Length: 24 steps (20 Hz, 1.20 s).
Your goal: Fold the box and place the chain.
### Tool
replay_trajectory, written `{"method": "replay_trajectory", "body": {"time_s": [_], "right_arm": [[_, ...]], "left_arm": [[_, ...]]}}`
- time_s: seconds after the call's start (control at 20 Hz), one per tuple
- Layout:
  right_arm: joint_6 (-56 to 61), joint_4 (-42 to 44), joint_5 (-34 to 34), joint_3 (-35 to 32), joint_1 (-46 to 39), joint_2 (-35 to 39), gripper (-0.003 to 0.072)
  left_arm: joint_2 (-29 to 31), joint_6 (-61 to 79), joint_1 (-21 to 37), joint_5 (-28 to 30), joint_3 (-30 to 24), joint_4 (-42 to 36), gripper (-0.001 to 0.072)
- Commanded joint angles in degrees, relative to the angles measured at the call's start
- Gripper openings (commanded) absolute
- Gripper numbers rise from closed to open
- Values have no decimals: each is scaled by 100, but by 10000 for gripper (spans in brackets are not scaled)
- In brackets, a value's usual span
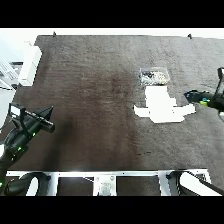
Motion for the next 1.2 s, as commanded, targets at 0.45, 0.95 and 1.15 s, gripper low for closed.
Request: {"method": "replay_trajectory", "body": {"time_s": [0.45,0.95,1.15], "right_arm": [[682,-1637,4350,3773,-1366,-2988,454],[-81,-1075,4249,3814,-1303,-3657,439],[-164,-866,4256,3812,-1217,-3895,420]], "left_arm": [[-2,0,0,0,0,0,23],[-2,0,0,0,0,0,23],[-2,0,0,0,0,0,23]]}}
